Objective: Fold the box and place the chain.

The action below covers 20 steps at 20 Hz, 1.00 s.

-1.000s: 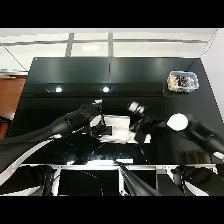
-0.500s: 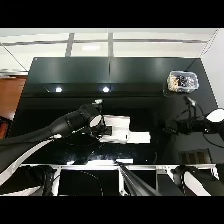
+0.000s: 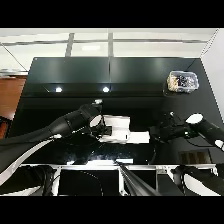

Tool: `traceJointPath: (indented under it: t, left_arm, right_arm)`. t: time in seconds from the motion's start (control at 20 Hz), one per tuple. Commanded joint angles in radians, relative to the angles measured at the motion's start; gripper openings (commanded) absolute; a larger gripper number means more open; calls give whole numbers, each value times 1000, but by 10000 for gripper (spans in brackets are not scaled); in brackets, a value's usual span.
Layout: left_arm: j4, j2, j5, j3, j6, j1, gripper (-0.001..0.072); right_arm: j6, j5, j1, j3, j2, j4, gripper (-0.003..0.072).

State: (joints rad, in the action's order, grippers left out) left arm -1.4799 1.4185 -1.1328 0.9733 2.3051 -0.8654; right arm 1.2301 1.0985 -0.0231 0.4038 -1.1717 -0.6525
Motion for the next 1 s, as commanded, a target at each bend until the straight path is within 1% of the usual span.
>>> traceJointPath:
  t: [0.0,0.1,0.15,0.2,0.25,0.3,0.4,0.5,0.6,0.75,0.8,0.85,0.95]
  left_arm:
    - [0,-1,3,1,0,0,26]
    - [0,-1,3,1,0,0,26]
    - [0,-1,3,1,0,0,26]
    - [0,-1,3,1,0,0,26]
    - [0,-1,3,1,0,0,26]
    - [0,-1,3,1,0,0,26]
    - [0,-1,2,1,0,0,26]
    - [0,-1,2,1,0,0,26]
    - [0,-1,2,1,0,0,26]
    - [0,-1,2,1,0,0,26]
    - [0,-1,2,1,0,0,26]
    - [0,-1,2,1,0,0,26]
    - [0,-1,2,1,0,0,26]
  right_arm:
    - [-93,-44,-90,-3,-29,126,13]
    - [-265,-29,-109,-3,-29,246,15]
    - [-314,-20,-115,-3,-29,304,28]
    - [-332,-15,-117,-3,-29,346,219]
    - [-341,-2,-117,-1,-29,370,541]
    - [-353,18,-117,8,-29,370,586]
    - [-357,69,-122,35,-28,364,586]
    - [-357,71,-149,56,-28,369,585]
    - [-325,16,-213,65,-28,365,584]
    - [-208,-116,-320,75,-28,335,583]
    - [-161,-144,-351,90,-28,302,560]
    - [-102,-164,-375,111,-28,248,560]
    - [72,-192,-421,167,-28,88,560]
